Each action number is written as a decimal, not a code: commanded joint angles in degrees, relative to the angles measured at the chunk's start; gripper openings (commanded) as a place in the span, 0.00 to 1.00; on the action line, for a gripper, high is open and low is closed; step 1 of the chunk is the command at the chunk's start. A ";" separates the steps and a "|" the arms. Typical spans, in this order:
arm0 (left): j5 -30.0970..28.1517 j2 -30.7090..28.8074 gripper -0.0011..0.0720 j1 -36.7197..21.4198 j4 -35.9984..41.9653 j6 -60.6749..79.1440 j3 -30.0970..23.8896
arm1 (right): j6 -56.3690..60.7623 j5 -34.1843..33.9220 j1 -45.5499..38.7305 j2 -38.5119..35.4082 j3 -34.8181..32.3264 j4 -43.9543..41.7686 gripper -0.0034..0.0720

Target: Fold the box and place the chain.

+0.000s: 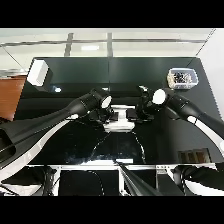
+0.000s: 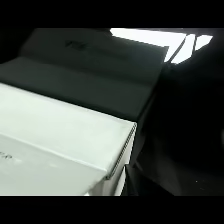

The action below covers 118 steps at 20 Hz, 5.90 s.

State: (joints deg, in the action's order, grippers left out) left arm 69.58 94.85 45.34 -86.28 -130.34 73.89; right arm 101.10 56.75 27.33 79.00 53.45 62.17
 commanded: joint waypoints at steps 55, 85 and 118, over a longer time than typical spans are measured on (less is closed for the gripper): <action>0.00 0.04 0.05 -0.02 -0.02 0.02 0.02 | 20.26 14.80 5.70 -18.10 10.27 50.82 0.55; -0.04 0.04 0.05 -0.02 0.00 0.02 0.02 | 8.94 11.58 -37.70 35.21 56.50 24.92 0.06; -0.13 0.04 0.05 -0.02 -0.02 0.04 0.02 | -10.10 48.52 -17.55 -15.30 62.36 -2.43 0.06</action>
State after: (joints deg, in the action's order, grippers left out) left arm 69.52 94.85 45.34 -86.28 -130.32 73.89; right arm 91.05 103.68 8.21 63.81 116.29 65.12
